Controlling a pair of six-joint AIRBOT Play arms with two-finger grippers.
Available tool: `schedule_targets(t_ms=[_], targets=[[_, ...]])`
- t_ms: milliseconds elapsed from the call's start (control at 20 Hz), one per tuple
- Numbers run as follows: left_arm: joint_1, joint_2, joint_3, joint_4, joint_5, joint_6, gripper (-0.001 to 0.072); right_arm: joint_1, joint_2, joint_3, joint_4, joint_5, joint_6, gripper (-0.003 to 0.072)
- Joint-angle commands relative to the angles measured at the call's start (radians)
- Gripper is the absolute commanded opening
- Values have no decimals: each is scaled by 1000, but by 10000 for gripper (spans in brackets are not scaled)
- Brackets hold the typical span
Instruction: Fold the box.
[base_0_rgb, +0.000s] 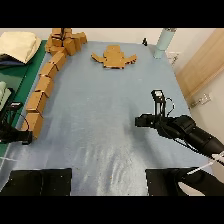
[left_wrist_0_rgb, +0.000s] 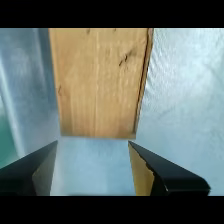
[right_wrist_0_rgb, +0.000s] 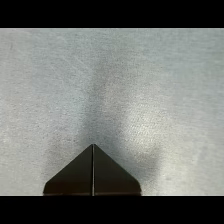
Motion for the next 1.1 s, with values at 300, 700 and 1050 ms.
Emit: schedule_targets(t_ms=[300,700,1050], targets=[[-3,4,216,-181,-488,-264,8,0,-1,1,8,-66,0,7],[-635,-121,404,-347,-82,-481,6,0,-337,431,64,-318,-161,7],[-953,-610,745,-347,43,-458,7,0,-696,894,282,-586,-226,7]])
